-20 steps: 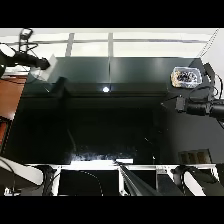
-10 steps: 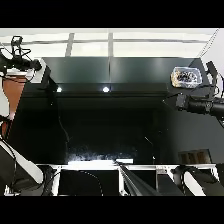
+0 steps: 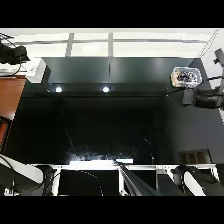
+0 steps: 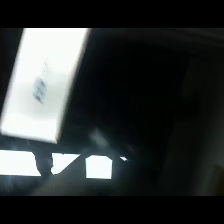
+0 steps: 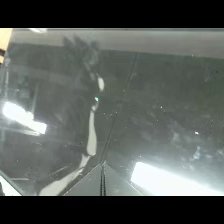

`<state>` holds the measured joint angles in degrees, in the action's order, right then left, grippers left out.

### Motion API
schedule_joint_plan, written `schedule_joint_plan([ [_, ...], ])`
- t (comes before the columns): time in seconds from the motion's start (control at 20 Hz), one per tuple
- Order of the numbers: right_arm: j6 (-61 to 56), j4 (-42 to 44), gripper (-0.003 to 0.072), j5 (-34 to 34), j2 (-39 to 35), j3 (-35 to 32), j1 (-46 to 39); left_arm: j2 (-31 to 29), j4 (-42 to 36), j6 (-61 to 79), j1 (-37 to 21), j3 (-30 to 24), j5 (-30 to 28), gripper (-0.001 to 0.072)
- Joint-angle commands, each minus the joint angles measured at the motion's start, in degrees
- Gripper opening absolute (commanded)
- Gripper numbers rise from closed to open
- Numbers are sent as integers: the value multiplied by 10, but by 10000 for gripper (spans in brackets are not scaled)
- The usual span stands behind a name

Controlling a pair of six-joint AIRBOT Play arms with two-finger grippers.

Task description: Fold the box and place the chain.

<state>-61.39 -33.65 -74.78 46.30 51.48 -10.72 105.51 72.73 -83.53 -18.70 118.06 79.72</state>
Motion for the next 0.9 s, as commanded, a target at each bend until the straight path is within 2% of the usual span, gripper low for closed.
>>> schedule_joint_plan([
  [0.0,-31,-51,13,-57,-3,50,0,-95,-79,-42,4,-28,151,28],
  [0.05,-41,-87,9,-46,-16,52,0,-138,-83,-37,14,-56,130,28],
  [0.15,-107,-219,9,30,-77,48,13,-251,-73,-13,47,-141,38,28],
  [0.25,-151,-309,9,99,-157,20,25,-377,-76,42,92,-263,-62,28],
  [0.35,-152,-332,10,129,-226,-45,25,-505,-76,107,153,-417,-138,28],
  [0.45,-155,-333,10,161,-273,-143,25,-624,-73,127,214,-596,-232,28],
  [0.55,-155,-332,10,201,-284,-233,25,-723,-75,126,252,-770,-329,29],
  [0.6,-155,-332,11,215,-284,-264,25,-758,-76,126,262,-831,-349,29],
  [0.7,-155,-334,11,226,-284,-291,25,-810,-76,126,266,-907,-348,30],
  [0.85,-155,-335,10,214,-284,-291,25,-843,-61,127,257,-930,-356,31],
])
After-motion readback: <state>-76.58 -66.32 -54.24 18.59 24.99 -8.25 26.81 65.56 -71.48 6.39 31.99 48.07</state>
